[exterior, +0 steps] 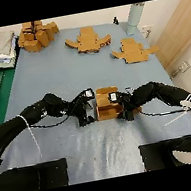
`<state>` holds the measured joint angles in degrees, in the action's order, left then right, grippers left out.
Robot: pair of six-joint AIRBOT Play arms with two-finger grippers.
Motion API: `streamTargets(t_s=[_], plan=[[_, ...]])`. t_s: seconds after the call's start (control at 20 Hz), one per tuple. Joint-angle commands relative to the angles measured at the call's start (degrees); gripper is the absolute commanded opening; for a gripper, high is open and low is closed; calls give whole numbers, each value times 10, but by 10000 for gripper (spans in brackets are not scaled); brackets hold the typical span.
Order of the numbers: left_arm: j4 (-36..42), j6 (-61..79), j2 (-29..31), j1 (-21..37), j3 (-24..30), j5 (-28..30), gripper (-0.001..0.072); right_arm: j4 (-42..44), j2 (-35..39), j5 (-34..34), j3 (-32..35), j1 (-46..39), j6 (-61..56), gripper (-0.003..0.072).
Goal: Fold the box.
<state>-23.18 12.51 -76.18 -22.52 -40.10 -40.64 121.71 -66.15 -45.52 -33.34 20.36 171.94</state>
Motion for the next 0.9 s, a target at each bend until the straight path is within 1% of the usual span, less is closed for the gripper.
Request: streamTargets(t_s=[0.0, 0.2, 0.4, 0.65, 0.85], plan=[[58, 78, -18, -11, 0, 13, 698, 0, 0, 0, 0, 0, 0, 501], [65, 78, -21, -22, 0, 19, 698, 0, 0, 0, 0, 0, 0, 502], [64, 76, -22, -36, 0, 45, 698, 0, 0, 0, 0, 0, 0, 502], [46, 64, -31, -54, -13, 47, 697, 0, 0, 0, 0, 0, 0, 502], [-26, -17, -31, -57, -14, 45, 698, 0, 0, 0, 0, 0, 0, 502]])
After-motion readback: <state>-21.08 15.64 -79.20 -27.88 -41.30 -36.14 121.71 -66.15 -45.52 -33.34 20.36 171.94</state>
